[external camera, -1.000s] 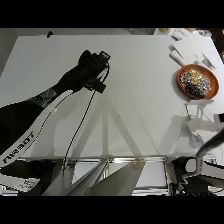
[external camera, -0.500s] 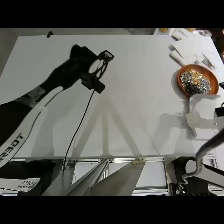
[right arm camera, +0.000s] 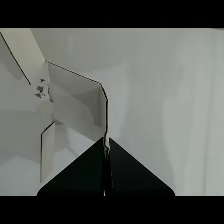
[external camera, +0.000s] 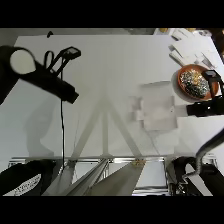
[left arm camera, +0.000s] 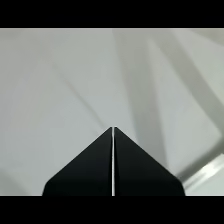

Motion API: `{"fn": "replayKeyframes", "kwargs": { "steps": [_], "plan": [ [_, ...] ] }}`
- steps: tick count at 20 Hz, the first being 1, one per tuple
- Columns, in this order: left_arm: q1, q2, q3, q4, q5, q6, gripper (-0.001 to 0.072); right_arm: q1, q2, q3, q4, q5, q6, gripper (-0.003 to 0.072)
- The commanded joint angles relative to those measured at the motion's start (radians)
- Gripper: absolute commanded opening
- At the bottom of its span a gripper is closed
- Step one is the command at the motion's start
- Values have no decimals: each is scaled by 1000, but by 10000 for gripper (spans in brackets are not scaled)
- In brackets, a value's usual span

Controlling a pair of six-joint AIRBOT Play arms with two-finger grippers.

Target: Fold the box and place the chain.

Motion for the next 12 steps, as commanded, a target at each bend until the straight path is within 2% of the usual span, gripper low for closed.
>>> {"fn": "replayKeyframes", "kwargs": {
  "steps": [1,3,4,5,6,7,10,12],
  "plan": [
    [55,117,-222,-318,26,255,11,130,151,-47,178,36,1,12],
    [48,119,-298,-374,113,306,23,184,174,-70,183,41,4,12],
    [44,116,-326,-390,175,329,96,203,175,-83,183,40,6,12],
    [42,104,-346,-411,220,373,254,214,175,-97,188,37,9,12],
    [42,80,-351,-451,223,421,362,222,175,-108,193,37,10,12],
    [42,43,-351,-524,219,484,407,228,175,-119,204,39,8,12],
    [42,-113,-350,-768,211,702,415,230,172,-135,233,45,-31,13],
    [42,-233,-350,-862,209,826,417,229,159,-135,229,34,-36,13]
  ]
}}
